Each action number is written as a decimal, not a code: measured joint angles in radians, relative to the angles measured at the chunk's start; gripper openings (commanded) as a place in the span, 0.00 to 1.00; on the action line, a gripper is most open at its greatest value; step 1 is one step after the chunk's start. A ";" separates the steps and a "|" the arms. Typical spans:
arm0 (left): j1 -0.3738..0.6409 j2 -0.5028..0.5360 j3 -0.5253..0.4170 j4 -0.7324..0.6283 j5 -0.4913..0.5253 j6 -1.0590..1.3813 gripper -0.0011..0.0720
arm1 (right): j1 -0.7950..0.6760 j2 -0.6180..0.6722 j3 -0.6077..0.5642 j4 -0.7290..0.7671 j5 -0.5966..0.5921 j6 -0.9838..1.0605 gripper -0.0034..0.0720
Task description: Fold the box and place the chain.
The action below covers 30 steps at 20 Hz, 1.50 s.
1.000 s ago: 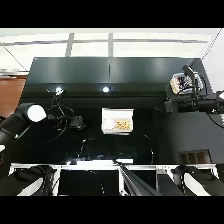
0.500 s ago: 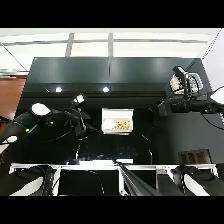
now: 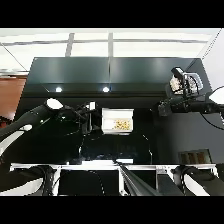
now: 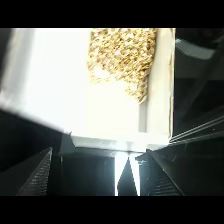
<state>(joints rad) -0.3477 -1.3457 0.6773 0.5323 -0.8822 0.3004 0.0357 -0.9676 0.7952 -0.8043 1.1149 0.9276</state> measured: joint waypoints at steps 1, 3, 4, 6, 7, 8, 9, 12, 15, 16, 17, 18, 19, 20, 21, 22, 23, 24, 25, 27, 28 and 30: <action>-0.009 -0.010 0.006 0.011 -0.001 0.000 0.99 | 0.000 0.000 0.000 0.000 0.000 0.000 0.46; -0.028 -0.027 0.013 0.040 -0.012 -0.009 0.99 | 0.000 0.000 0.000 -0.001 -0.001 0.000 0.46; -0.037 -0.033 0.016 0.048 -0.012 -0.013 0.99 | 0.000 0.000 0.000 -0.001 -0.001 0.000 0.46; -0.053 -0.040 0.019 0.060 -0.013 -0.019 0.99 | 0.000 0.000 0.000 -0.001 -0.002 0.000 0.46; -0.060 -0.043 0.019 0.063 -0.012 -0.019 0.99 | 0.000 0.000 0.000 -0.002 -0.002 0.000 0.46; -0.064 -0.044 0.020 0.061 -0.010 -0.019 0.99 | 0.000 0.000 0.000 -0.002 -0.002 0.000 0.46; -0.068 -0.046 0.021 0.055 -0.009 -0.021 0.99 | 0.000 0.000 0.000 -0.002 -0.002 0.000 0.46; -0.076 -0.048 0.021 0.039 0.000 -0.024 0.99 | 0.000 0.000 0.000 -0.002 -0.002 0.000 0.46; -0.083 -0.048 0.021 0.029 0.009 -0.038 0.60 | 0.000 0.000 0.000 -0.002 -0.002 0.000 0.46; -0.084 -0.048 0.021 0.027 0.009 -0.037 0.50 | 0.000 0.000 -0.001 -0.002 -0.003 0.000 0.46; -0.085 -0.048 0.021 0.027 0.009 -0.038 0.51 | 0.003 0.000 -0.004 0.000 -0.011 0.000 0.46; -0.085 -0.048 0.021 0.027 0.010 -0.038 0.51 | 0.008 0.000 -0.010 0.007 -0.024 0.000 0.46; -0.086 -0.048 0.021 0.027 0.011 -0.037 0.51 | 0.020 0.000 -0.018 0.015 -0.044 0.004 0.52; -0.086 -0.048 0.021 0.028 0.011 -0.038 0.51 | 0.036 -0.003 -0.026 0.020 -0.070 0.021 0.85; -0.086 -0.048 0.021 0.028 0.012 -0.037 0.51 | 0.059 -0.010 -0.031 0.027 -0.115 0.042 0.96; -0.086 -0.048 0.021 0.029 0.013 -0.037 0.51 | 0.085 -0.020 -0.036 0.033 -0.158 0.056 0.96; -0.086 -0.048 0.021 0.029 0.016 -0.037 0.51 | 0.116 -0.032 -0.040 0.047 -0.216 0.073 0.96; -0.086 -0.048 0.021 0.030 0.016 -0.037 0.51 | 0.145 -0.045 -0.042 0.059 -0.277 0.077 0.95; -0.086 -0.048 0.021 0.031 0.016 -0.037 0.51 | 0.177 -0.061 -0.043 0.073 -0.337 0.080 0.95; -0.086 -0.048 0.021 0.031 0.016 -0.038 0.51 | 0.237 -0.090 -0.045 0.091 -0.399 0.045 0.95; -0.086 -0.048 0.021 0.031 0.016 -0.038 0.51 | 0.264 -0.102 -0.047 0.095 -0.404 -0.004 0.95; -0.086 -0.048 0.021 0.032 0.016 -0.040 0.51 | 0.301 -0.114 -0.047 0.103 -0.386 -0.146 0.95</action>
<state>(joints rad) -0.4335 -1.3933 0.6983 0.5640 -0.8658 0.2607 0.3367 -1.0813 0.7479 -0.7017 0.7288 0.7818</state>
